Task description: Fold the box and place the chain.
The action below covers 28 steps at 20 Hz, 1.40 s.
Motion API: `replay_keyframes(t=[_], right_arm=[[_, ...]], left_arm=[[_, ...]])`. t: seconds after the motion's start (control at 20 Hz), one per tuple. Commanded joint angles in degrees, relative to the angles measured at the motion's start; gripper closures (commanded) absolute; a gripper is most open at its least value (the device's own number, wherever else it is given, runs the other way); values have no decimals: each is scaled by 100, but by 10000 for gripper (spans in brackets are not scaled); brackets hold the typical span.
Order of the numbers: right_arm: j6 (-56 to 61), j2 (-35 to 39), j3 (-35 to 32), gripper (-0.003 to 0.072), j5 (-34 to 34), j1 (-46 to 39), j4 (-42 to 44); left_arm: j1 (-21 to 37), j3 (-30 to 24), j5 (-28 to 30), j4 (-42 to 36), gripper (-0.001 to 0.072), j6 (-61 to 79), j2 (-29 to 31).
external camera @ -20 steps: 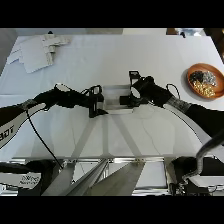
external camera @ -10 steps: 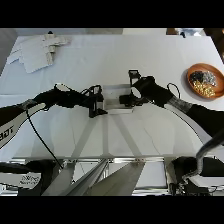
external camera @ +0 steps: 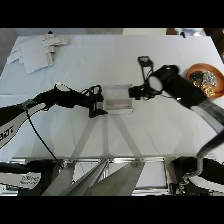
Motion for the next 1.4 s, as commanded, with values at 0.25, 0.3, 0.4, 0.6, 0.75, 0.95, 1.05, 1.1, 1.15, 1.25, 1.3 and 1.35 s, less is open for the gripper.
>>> replay_keyframes(t=[0.25, 0.3, 0.4, 0.6, 0.75, 0.95, 1.05, 1.1, 1.15, 1.25, 1.3, 1.35], right_arm=[[-1574, 1174, 7, 351, 411, -2542, -490], [-1766, 1172, 7, 351, 385, -2898, -514], [-2129, 1167, 7, 351, 87, -3582, -518], [-2380, 1008, 7, 352, -326, -4680, -533], [-2695, 645, 7, 351, -330, -5222, -555], [-2765, 155, 7, 351, -717, -5663, -605], [-2763, -129, 11, 352, -1047, -5801, -601], [-2782, -337, 63, 352, -1137, -5845, -592], [-2806, -579, 173, 351, -1130, -5845, -595], [-2820, -1115, 503, 351, -1158, -5825, -516], [-2820, -1335, 684, 351, -1176, -5825, -452], [-2822, -1547, 866, 351, -1158, -5827, -356]], left_arm=[[-2, 0, 0, 0, 618, 0, -2], [-2, 0, 2, -2, 618, 0, -2], [-2, 0, 2, 2, 618, 0, -2], [-2, 0, 2, -2, 618, 0, -2], [-2, 0, 2, 0, 618, 0, -2], [-2, 0, 2, 0, 618, 0, -2], [-2, 0, 2, 0, 618, -2, -2], [-2, 0, 2, 0, 618, 0, -2], [-2, 0, 2, -2, 618, 0, -2], [-2, 0, 2, 0, 618, 0, -2], [-2, 0, 2, 0, 618, -2, -2], [-2, 0, 2, 0, 618, -2, -2]])
